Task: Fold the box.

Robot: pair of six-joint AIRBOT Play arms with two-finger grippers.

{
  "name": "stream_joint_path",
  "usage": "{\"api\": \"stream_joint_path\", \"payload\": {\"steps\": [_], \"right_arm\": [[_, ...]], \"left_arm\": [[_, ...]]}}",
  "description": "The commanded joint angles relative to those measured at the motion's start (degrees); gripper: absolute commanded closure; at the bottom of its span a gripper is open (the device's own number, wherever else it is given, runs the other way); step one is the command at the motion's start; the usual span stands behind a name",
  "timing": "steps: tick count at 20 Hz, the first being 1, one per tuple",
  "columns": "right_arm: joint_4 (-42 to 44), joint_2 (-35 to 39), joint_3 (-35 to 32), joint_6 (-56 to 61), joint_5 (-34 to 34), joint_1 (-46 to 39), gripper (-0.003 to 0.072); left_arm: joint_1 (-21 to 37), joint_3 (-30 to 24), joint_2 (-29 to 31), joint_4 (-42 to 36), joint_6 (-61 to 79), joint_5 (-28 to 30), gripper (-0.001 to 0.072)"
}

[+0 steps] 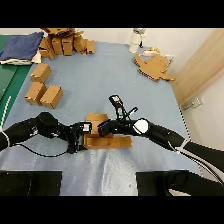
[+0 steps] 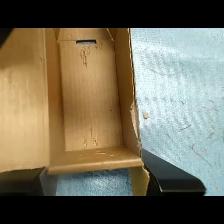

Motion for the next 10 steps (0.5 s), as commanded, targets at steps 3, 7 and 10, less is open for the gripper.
{"api": "stream_joint_path", "payload": {"steps": [3, 7, 10], "right_arm": [[-0.5, -3.4, 0.7, -2.0, -1.3, 0.1, 0.0686], [-2.7, -5.9, 0.7, -2.1, -1.4, 0.1, 0.0686], [-3.5, -6.6, 0.7, -2.1, -1.7, 0.1, 0.0686]], "left_arm": [[0.1, 0.0, 0.0, 1.3, -0.3, 0.0, 0.0696], [0.1, 0.0, 0.0, 1.3, -0.5, 1.6, 0.0696], [0.1, 0.0, 0.0, 1.3, -0.5, 2.0, 0.0696]]}}
